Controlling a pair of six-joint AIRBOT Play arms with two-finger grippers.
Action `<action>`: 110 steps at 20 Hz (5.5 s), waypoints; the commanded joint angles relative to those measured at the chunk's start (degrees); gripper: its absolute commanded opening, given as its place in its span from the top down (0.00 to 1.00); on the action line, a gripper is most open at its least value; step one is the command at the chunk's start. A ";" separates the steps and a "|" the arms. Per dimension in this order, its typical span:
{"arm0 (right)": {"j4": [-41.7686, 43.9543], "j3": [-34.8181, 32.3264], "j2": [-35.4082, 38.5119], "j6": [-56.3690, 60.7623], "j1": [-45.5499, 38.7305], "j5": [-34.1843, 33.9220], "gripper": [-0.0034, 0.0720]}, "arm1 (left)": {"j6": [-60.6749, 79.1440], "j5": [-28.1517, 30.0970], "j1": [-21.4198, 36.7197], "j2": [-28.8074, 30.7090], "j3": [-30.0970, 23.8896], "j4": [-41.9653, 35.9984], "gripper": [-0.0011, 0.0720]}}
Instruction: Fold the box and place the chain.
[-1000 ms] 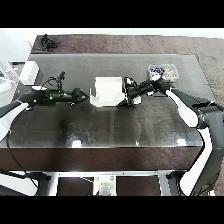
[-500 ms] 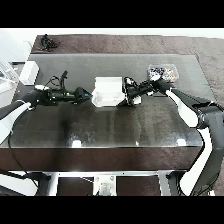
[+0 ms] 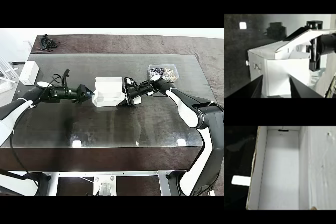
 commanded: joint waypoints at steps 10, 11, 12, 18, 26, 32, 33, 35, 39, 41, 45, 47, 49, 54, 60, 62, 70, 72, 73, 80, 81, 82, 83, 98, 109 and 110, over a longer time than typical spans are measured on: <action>0.02 -0.02 0.00 0.00 0.00 0.02 0.18 | -14.69 -1.42 -1.51 0.00 3.04 6.73 0.44; 0.02 -0.02 0.00 0.02 0.00 0.02 0.18 | -15.17 -1.27 -1.92 0.00 3.06 6.73 0.44; 0.02 -0.02 0.00 0.00 0.00 0.02 0.18 | -15.82 -1.09 -2.40 0.00 3.04 6.75 0.44; 0.02 -0.02 0.00 0.00 0.00 0.02 0.18 | -19.32 0.52 -4.90 0.00 5.51 11.15 0.44; 0.02 -0.02 0.00 0.02 0.00 0.02 0.18 | -24.48 1.49 -6.40 -0.07 6.62 16.70 0.44; 0.02 -0.02 0.00 0.00 0.00 0.02 0.18 | -26.49 2.71 -7.39 -0.13 8.07 20.37 0.44; 0.02 -0.02 0.00 0.02 0.00 0.02 0.18 | -28.11 2.71 -7.78 -0.13 8.87 22.45 0.44; 0.02 -0.02 0.00 0.02 0.00 0.02 0.18 | -28.61 2.47 -7.78 -0.46 10.10 23.15 0.44; 0.02 -0.02 0.00 0.02 0.00 0.02 0.18 | -30.77 0.39 -8.92 -2.32 12.81 26.43 0.44; 0.02 -0.02 0.00 0.00 0.00 0.02 0.18 | -31.65 -0.31 -9.27 -3.19 14.25 28.20 0.44; 0.02 -0.02 0.00 0.00 0.00 0.02 0.18 | -33.99 -0.48 -10.19 -3.89 15.26 30.27 0.44; 0.02 -0.02 0.00 0.02 0.00 0.02 0.18 | -34.03 -0.39 -10.21 -3.93 15.26 30.45 0.44; 0.02 -0.02 0.00 0.02 0.00 0.02 0.18 | -34.16 -0.87 -10.38 -4.55 16.02 30.73 0.44; 0.02 -0.02 0.00 0.00 0.00 0.02 0.18 | -37.75 -5.25 -12.02 -7.85 22.60 37.05 0.44; 0.02 -0.02 0.00 0.02 0.00 0.02 0.18 | -42.40 -9.11 -13.92 -11.50 28.26 42.73 0.44; 0.02 -0.02 0.00 0.00 0.00 0.02 0.18 | -43.15 -10.25 -14.60 -12.39 30.10 44.72 0.44; 0.02 -0.02 0.00 0.00 0.00 0.02 0.18 | -48.04 -19.32 -16.35 -17.31 38.64 51.93 0.44; 0.02 -0.02 0.00 0.00 0.00 0.02 0.18 | -48.17 -20.24 -16.41 -18.18 40.24 52.19 0.44; 0.02 -0.02 0.00 0.02 0.00 0.02 0.18 | -48.19 -20.31 -16.41 -18.18 40.24 52.19 0.44; 0.02 -0.02 0.00 0.00 0.00 0.02 0.18 | -48.48 -20.83 -16.39 -18.16 41.90 52.00 0.44; 0.02 -0.02 0.00 0.02 0.00 0.02 0.18 | -48.48 -21.03 -16.39 -18.14 42.91 52.02 0.44; 0.02 -0.02 0.00 0.02 0.00 0.02 0.18 | -48.46 -21.35 -16.39 -18.14 43.76 52.02 0.44; 0.02 -0.02 0.00 0.02 0.00 0.02 0.18 | -48.33 -21.46 -16.39 -18.12 44.15 52.00 0.44; 0.02 -0.02 0.00 0.02 0.00 0.02 0.18 | -45.48 -20.02 -16.33 -18.01 44.24 50.40 0.24; 0.02 -0.02 0.00 0.00 0.00 0.02 0.18 | -45.40 -18.64 -16.33 -18.16 42.45 51.54 0.26; 0.02 -0.02 0.00 0.02 0.00 0.02 0.18 | -45.57 -18.49 -16.33 -18.18 42.42 51.80 0.26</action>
